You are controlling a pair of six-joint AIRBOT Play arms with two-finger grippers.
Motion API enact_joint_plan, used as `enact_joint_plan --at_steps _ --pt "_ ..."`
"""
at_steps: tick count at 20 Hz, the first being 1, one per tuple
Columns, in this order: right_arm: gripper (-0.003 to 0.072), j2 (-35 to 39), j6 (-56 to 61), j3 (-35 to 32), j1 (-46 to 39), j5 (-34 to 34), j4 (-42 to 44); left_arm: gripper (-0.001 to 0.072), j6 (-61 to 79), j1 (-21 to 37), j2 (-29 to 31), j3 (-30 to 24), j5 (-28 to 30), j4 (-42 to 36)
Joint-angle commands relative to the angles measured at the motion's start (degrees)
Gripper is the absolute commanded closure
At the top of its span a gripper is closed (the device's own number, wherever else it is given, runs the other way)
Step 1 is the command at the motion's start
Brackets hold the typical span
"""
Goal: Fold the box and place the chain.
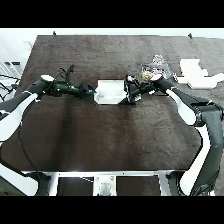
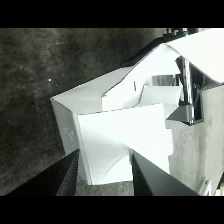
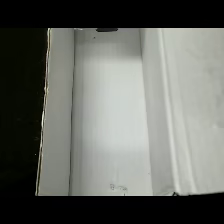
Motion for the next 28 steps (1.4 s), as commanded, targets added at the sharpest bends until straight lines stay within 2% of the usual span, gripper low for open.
enact_joint_plan --at_steps 1,9,13,19,20,22,28 --pt "0.0093 0.0 0.0 0.0 0.0 0.0 0.0 0.0323 0.0 -1.1 0.0 0.1 1.5 -0.1" --pt "0.0093 0.0 0.0 0.0 0.0 0.0 0.0 0.0343 0.0 -1.5 1.1 0.2 1.7 0.5" --pt "0.0093 0.0 0.0 0.0 0.0 0.0 0.0 0.0341 -3.4 -3.9 1.7 1.3 4.0 6.0" --pt "0.0093 0.0 0.0 0.0 0.0 0.0 0.0 0.0340 -4.4 -4.2 1.7 1.5 4.8 7.3" --pt "0.0093 0.0 0.0 0.0 0.0 0.0 0.0 0.0339 -4.4 -4.2 1.7 1.5 5.0 7.3" --pt "0.0093 0.0 0.0 0.0 0.0 0.0 0.0 0.0291 -4.4 -4.2 1.7 1.5 5.0 7.3" --pt "0.0093 0.0 0.0 0.0 0.0 0.0 0.0 0.0291 -5.6 -6.3 1.7 1.5 8.1 7.5"
